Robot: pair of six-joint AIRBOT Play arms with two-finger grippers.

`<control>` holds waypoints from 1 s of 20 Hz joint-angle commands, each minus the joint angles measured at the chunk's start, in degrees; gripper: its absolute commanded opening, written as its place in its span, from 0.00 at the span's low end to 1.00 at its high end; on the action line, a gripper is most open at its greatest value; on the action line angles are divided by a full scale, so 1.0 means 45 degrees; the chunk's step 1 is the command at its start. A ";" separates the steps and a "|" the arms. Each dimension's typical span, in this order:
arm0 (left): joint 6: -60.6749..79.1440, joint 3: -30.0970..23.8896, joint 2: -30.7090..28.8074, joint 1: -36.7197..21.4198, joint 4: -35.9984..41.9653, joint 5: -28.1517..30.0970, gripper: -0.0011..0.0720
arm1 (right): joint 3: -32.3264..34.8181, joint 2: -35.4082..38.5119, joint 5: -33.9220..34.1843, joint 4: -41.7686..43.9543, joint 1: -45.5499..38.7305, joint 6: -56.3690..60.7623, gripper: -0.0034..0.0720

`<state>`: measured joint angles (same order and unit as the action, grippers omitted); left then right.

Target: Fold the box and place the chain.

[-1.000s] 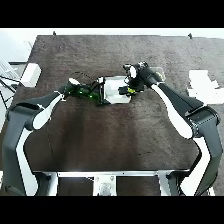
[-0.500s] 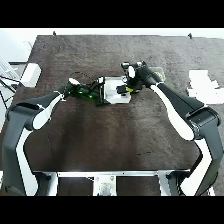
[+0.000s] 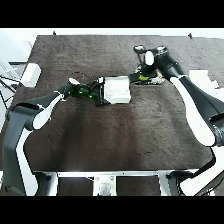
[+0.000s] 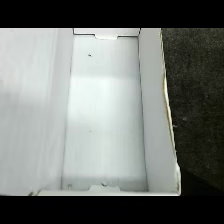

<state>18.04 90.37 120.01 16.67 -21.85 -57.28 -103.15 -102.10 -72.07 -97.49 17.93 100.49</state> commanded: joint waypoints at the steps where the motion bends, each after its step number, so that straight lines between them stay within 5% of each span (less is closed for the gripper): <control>1: -0.0005 0.0005 0.0000 -0.0010 0.0000 0.0005 0.49 | 0.0005 0.0097 0.1423 -0.0131 -0.1336 -0.1073 0.59; 7: -0.0005 0.0005 0.0005 -0.0010 0.0000 0.0005 0.49 | 0.0000 -0.0840 0.3687 0.2458 -0.2667 -0.3536 0.52; 20: -0.0005 0.0005 0.0000 -0.0010 0.0000 0.0010 0.49 | -0.0204 -0.2463 0.3881 0.4546 -0.2652 -0.4726 0.46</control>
